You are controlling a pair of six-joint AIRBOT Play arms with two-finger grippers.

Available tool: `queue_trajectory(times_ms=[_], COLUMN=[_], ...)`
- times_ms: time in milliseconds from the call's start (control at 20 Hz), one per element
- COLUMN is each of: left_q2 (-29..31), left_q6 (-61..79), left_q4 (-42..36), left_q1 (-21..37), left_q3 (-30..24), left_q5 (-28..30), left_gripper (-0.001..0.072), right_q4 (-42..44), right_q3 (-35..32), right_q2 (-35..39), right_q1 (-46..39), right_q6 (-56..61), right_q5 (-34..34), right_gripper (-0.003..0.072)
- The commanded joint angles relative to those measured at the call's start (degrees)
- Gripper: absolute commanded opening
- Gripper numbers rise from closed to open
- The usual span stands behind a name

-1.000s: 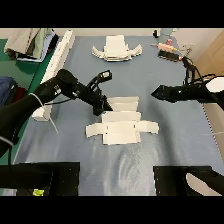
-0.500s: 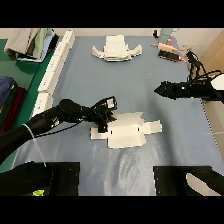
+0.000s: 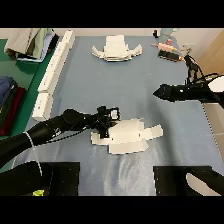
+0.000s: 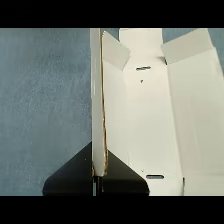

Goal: Fold the box.

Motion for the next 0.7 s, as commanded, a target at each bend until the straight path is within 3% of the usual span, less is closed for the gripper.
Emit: queue_trajectory(times_ms=[0,100,250,350,450,550,650], left_q2=[0.63,0.61,0.46,-0.17,-1.27,-1.95,-1.84], left_q6=[-0.07,-3.74,-3.93,-3.98,-3.98,-3.98,-3.96], left_q4=[0.74,1.14,4.17,8.7,13.92,12.96,10.47], left_q1=[0.22,2.19,7.45,9.27,8.94,6.6,3.08], left_q3=[1.14,3.45,7.61,8.2,7.98,6.82,5.03], left_q5=[1.46,0.68,-5.95,-8.15,-14.03,-9.84,2.16], left_gripper=[0.0014,0.0014,0.0016,0.0016,0.0014,0.0012,0.0012], right_q4=[-0.07,0.52,0.61,0.7,1.07,1.09,1.42], right_q3=[-0.7,-0.68,-0.68,-0.68,-0.7,-0.7,-0.7], right_q2=[0.04,0.04,0.04,0.04,0.04,0.04,0.04], right_q1=[0.2,0.2,0.2,0.22,0.28,0.31,0.31], right_q6=[-0.02,-0.02,0.0,0.0,0.0,-0.02,0.0], right_q5=[-0.92,-1.9,-2.54,-2.91,-3.1,-3.1,-3.06], right_gripper=[0.0279,0.0279,0.0279,0.0279,0.0279,0.0279,0.0279])
